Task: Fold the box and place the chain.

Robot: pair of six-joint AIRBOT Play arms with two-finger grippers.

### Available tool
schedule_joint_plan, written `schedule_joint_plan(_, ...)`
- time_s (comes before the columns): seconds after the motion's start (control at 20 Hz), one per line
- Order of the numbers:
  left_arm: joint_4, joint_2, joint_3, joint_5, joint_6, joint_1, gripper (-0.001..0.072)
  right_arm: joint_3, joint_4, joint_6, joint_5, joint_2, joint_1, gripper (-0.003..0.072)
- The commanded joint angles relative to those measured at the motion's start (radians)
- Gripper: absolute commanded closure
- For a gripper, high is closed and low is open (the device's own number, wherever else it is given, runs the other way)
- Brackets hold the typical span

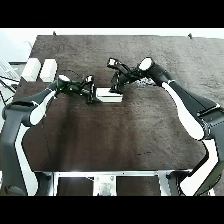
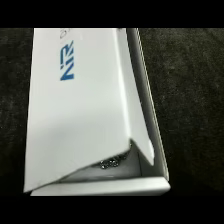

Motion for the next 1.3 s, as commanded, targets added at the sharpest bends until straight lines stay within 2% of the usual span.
schedule_joint_plan(0.0, 0.002, 0.0, 0.0, -0.003, 0.003, -0.001, 0.0422, 0.001, 0.003, 0.005, -0.02, 0.001, 0.001, 0.0062)
schedule_joint_plan(0.2, 0.002, 0.0, 0.0, -0.003, 0.003, -0.001, 0.0421, -0.008, 0.003, 0.031, 0.025, 0.001, 0.007, 0.0062)
schedule_joint_plan(0.55, 0.002, 0.0, 0.0, -0.004, 0.003, -0.001, 0.0422, -0.079, 0.008, 0.045, 0.032, 0.003, 0.027, 0.0062)
schedule_joint_plan(0.75, 0.002, 0.0, 0.0, -0.003, 0.003, -0.001, 0.0421, -0.079, 0.013, 0.046, 0.115, 0.02, 0.021, 0.0062)
schedule_joint_plan(0.85, 0.002, 0.0, 0.0, -0.003, 0.003, -0.001, 0.0421, -0.079, 0.016, 0.032, 0.115, 0.029, 0.004, 0.0062)
schedule_joint_plan(1.2, 0.002, 0.0, 0.0, -0.003, 0.003, -0.001, 0.0422, -0.079, 0.213, -0.064, 0.131, 0.056, -0.066, 0.0063)
schedule_joint_plan(1.25, 0.002, 0.0, 0.0, -0.003, 0.003, -0.001, 0.0421, -0.079, 0.247, -0.064, 0.14, 0.056, -0.074, 0.0135)
